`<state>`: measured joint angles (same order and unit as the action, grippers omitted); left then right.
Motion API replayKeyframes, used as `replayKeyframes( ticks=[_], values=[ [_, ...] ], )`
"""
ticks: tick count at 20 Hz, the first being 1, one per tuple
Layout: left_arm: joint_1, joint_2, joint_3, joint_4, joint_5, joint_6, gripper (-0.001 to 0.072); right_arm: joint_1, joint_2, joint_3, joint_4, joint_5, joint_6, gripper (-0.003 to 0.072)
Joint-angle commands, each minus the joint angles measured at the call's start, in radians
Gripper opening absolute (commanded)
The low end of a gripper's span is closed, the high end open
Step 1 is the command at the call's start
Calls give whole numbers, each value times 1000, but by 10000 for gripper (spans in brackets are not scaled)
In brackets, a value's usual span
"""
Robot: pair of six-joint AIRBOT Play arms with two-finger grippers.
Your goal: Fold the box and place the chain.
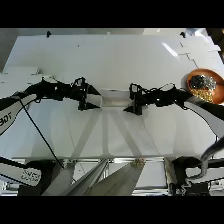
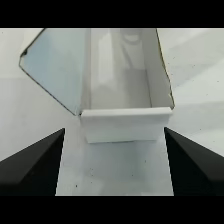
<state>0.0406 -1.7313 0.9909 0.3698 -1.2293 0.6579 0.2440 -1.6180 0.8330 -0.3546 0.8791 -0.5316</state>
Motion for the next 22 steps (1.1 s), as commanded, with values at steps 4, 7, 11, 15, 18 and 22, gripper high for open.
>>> replayKeyframes(
  ticks=[4,7,11,15,18,22],
  values=[
    [0,-19,27,64,-84,-13,693,0,0,0,0,0,0,494],
    [-7,-19,27,64,-75,-70,693,0,0,0,0,0,0,494],
    [-36,-13,27,65,-1,-133,693,0,0,0,0,0,0,494],
    [-64,-10,27,64,51,-177,693,0,0,0,0,0,0,494],
    [-72,-10,27,57,78,-198,693,0,0,0,0,0,0,494],
    [-71,-9,27,56,88,-213,693,0,0,0,0,0,0,494]
  ],
)
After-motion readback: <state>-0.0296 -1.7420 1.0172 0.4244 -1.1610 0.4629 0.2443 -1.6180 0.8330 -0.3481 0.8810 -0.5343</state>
